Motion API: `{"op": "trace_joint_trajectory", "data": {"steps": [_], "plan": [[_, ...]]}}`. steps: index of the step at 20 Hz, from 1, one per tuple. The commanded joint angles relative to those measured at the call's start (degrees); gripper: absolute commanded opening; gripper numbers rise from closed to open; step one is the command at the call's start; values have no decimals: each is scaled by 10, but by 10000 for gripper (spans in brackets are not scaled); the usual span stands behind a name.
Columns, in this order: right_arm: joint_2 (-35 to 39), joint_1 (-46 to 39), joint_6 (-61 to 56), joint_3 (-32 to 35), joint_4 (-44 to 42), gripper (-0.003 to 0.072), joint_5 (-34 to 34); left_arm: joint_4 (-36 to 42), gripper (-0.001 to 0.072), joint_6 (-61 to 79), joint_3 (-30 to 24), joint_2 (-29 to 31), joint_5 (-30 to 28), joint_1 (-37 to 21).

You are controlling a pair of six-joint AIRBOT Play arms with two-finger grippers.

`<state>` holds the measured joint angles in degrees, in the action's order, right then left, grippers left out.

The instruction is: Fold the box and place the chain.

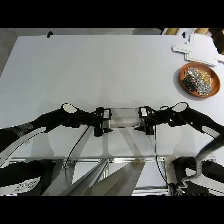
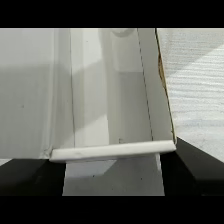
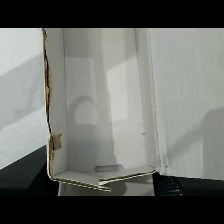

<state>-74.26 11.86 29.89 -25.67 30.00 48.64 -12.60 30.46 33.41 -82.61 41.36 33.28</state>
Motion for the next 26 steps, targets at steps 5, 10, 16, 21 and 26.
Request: {"op": "trace_joint_trajectory", "data": {"steps": [5, 10, 16, 21, 26], "plan": [[0, 0, 0, 0, 0, 344, 0, -1, 14, 0, 0, 0, -2, 0], [0, 0, 0, 0, 0, 344, 0, -1, 14, 0, 0, 0, -2, 0], [1, 0, 0, 0, 24, 720, -1, -1, 14, 0, 0, 0, -2, 0], [52, 0, -151, 0, 168, 706, 0, -1, 14, 0, 0, 0, -2, 0], [151, 0, -325, 0, 335, 698, 22, -1, 14, 0, 0, 0, -2, 0]]}}
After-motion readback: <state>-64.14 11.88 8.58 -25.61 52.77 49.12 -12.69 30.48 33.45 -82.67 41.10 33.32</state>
